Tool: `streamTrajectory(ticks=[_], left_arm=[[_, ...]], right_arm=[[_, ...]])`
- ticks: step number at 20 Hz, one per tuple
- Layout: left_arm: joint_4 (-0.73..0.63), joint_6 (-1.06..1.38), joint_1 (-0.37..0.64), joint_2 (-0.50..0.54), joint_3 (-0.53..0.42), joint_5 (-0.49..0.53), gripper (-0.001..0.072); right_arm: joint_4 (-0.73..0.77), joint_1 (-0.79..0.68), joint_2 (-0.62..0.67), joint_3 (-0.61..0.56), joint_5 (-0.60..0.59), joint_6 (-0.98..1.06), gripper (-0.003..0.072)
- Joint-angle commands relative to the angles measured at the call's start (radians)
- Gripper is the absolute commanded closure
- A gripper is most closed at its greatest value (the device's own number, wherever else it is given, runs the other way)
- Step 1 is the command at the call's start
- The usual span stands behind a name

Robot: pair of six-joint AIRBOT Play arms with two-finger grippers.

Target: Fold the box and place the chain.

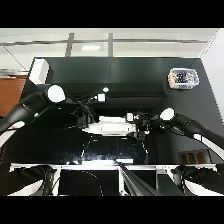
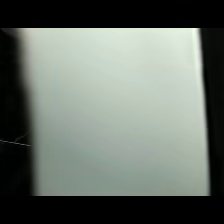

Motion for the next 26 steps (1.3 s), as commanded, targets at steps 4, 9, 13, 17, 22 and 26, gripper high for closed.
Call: streamTrajectory(ticks=[4,9,13,17,22,26], left_arm=[[-0.127,-0.332,0.0,0.084,-0.057,-0.228,0.0687],[-0.67,0.003,-0.022,0.084,-0.267,0.116,0.0687],[-1.033,0.2,0.032,0.051,-0.324,0.451,0.0686],[-0.878,0.159,0.037,-0.044,-0.297,0.51,0.0687],[-0.544,-0.08,0.035,-0.156,-0.199,0.379,0.0687],[-0.426,-0.121,0.035,-0.224,-0.114,0.252,0.0687]], right_arm=[[-0.006,0.0,0.0,-0.001,0.002,-0.014,0.0319],[-0.006,0.001,0.0,-0.001,0.002,-0.014,0.032],[-0.006,0.001,0.0,-0.001,0.002,-0.013,0.0319],[-0.006,0.001,0.0,-0.001,0.002,-0.013,0.0319],[-0.004,0.001,-0.001,-0.001,0.002,-0.013,0.0319],[-0.004,0.001,0.0,-0.001,0.002,-0.013,0.0319]])
